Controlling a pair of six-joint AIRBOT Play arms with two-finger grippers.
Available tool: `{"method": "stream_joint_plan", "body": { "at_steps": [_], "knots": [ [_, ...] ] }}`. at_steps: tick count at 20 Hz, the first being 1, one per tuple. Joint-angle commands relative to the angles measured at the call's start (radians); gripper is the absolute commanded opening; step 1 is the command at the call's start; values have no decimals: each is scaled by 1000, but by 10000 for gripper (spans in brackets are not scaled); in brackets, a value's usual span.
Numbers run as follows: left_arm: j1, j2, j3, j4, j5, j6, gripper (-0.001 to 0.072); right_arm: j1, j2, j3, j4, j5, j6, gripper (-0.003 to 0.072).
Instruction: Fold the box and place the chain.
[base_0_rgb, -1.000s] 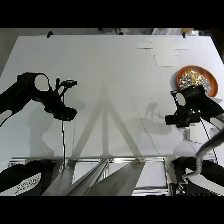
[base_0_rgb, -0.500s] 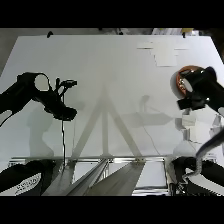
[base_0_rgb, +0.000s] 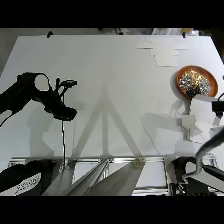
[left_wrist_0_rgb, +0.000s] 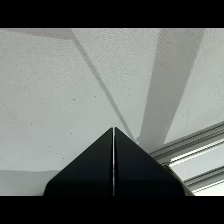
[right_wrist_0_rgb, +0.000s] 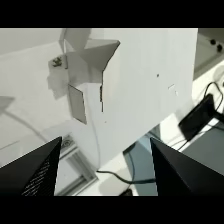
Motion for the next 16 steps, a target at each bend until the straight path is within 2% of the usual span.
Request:
{"method": "stream_joint_plan", "body": {
  "at_steps": [1,2,3,5,7,9,12,13,16],
  "knots": [
    [1,0,0,0,0,0,10,-122,-54,1,57,-20,-26,585],
    [1,0,0,0,0,0,10,-128,-79,0,67,-27,-26,581],
    [1,0,0,0,0,0,10,-128,-106,-5,66,-31,-26,541],
    [1,0,0,0,0,0,10,-128,-160,-16,39,-31,-25,540],
    [1,0,0,0,0,0,10,-133,-205,-20,-49,-39,-9,540],
    [1,0,0,0,0,0,10,-159,-242,-20,-50,-53,16,528],
    [1,0,0,0,0,0,10,-216,-291,-20,-46,-58,46,445],
    [1,0,0,0,0,0,10,-233,-306,-20,-45,-58,64,442],
    [1,0,0,0,0,0,10,-254,-337,-20,-26,-105,66,307]
  ]
}}
